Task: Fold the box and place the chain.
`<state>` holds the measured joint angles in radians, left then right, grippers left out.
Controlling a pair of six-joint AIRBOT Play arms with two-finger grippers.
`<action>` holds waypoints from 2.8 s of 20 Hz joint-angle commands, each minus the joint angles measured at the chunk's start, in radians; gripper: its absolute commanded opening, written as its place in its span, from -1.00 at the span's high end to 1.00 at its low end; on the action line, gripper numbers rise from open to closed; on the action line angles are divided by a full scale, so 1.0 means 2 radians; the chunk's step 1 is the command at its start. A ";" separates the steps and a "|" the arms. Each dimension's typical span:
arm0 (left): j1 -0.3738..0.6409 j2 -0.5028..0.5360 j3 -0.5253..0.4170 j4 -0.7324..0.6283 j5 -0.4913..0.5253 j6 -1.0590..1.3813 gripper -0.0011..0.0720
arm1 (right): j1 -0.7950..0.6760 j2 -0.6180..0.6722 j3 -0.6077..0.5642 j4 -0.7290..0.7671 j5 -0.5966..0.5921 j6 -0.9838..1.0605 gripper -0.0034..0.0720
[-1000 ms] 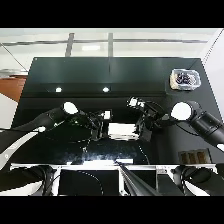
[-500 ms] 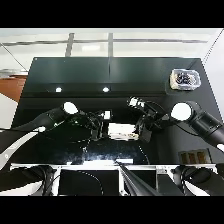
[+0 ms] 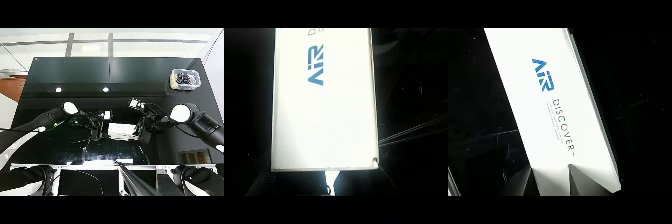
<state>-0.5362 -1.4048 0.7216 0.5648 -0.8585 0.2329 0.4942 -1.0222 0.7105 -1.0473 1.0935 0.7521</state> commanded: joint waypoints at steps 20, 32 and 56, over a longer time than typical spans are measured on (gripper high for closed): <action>0.000 0.000 0.000 0.000 0.000 0.000 -0.41 | 0.000 -0.001 0.010 0.003 0.013 0.051 -0.01; 0.000 0.000 0.000 0.000 0.000 0.000 -0.41 | -0.069 0.003 0.041 0.006 0.099 0.214 0.84; 0.000 0.000 0.000 0.000 -0.001 0.000 -0.41 | -0.028 -0.069 -0.066 0.268 -0.072 0.202 0.84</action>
<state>-0.5362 -1.4048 0.7216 0.5652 -0.8600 0.2329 0.4370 -1.1484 0.5808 -0.4824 0.9604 1.1553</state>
